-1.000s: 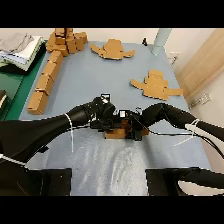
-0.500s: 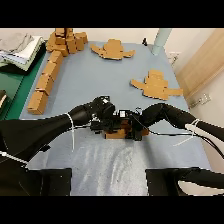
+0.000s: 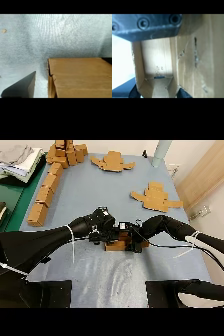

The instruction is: Fold the box.

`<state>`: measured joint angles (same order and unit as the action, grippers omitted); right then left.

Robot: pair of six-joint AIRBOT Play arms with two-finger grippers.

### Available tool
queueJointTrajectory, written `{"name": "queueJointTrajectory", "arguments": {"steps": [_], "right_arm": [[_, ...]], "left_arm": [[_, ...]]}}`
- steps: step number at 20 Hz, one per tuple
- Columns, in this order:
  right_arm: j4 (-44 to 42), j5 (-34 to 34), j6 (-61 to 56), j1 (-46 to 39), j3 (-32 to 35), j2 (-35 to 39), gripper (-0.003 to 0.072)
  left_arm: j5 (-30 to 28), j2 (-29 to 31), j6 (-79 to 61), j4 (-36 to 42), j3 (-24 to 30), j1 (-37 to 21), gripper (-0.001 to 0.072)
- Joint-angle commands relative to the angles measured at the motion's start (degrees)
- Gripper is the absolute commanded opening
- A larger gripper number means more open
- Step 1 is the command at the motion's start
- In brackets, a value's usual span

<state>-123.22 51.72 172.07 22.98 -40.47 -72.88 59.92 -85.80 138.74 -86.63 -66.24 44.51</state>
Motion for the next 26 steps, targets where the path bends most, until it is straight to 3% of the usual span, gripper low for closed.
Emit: {"name": "queueJointTrajectory", "arguments": {"steps": [1, 4, 5, 7, 8, 9, 11, 17, 18, 19, 24, 25, 26], "right_arm": [[0.00, -0.02, 0.02, -0.02, -0.04, 0.04, 0.0453], [0.00, -0.02, 0.02, -0.02, -0.04, 0.04, 0.0453], [0.00, -0.02, 0.02, -0.02, -0.04, 0.04, 0.0453], [0.00, -0.02, 0.02, -0.02, -0.04, 0.04, 0.0454], [0.00, -0.02, 0.02, -0.02, -0.04, 0.04, 0.0454], [0.00, -0.04, 0.02, -0.02, -0.04, 0.04, 0.0453], [0.00, -0.02, 0.02, -0.02, -0.04, 0.04, 0.0453], [0.00, -0.02, 0.02, -0.02, -0.04, 0.04, 0.0453], [0.00, -0.02, 0.02, -0.02, -0.04, 0.04, 0.0453], [0.00, -0.02, 0.02, -0.02, -0.04, 0.04, 0.0453], [0.00, -0.02, 0.02, -0.02, -0.04, 0.04, 0.0454], [0.00, -0.02, 0.02, -0.02, -0.04, 0.04, 0.0453], [0.00, -0.02, 0.02, -0.02, -0.04, 0.04, 0.0453]], "left_arm": [[0.07, 0.00, 0.17, -2.40, 0.00, 0.85, 0.0404], [0.07, -0.20, 0.85, -2.38, 0.00, 0.83, 0.0375], [0.04, -0.52, 0.70, -2.36, 0.00, 0.85, 0.0260], [0.09, -1.49, 0.83, -1.68, -0.02, 1.29, 0.0229], [0.31, -2.01, 0.81, -1.70, -0.02, 1.73, 0.0105], [0.52, -2.29, 0.81, -1.68, -0.09, 1.99, 0.0033], [0.52, -2.36, 0.79, -1.73, -0.13, 2.29, 0.0015], [0.74, -2.32, 0.44, -1.27, -0.57, 2.27, 0.0029], [0.79, -2.29, 0.22, -1.31, -1.11, 2.27, 0.0295], [0.76, -2.29, 0.22, -1.29, -1.62, 2.23, 0.0447], [1.66, -2.32, 0.22, -2.19, -2.16, 2.19, 0.0442], [1.70, -2.32, 0.22, -2.32, -2.14, 2.19, 0.0369], [1.60, -2.32, 0.22, -2.34, -2.14, 2.19, 0.0203]]}}
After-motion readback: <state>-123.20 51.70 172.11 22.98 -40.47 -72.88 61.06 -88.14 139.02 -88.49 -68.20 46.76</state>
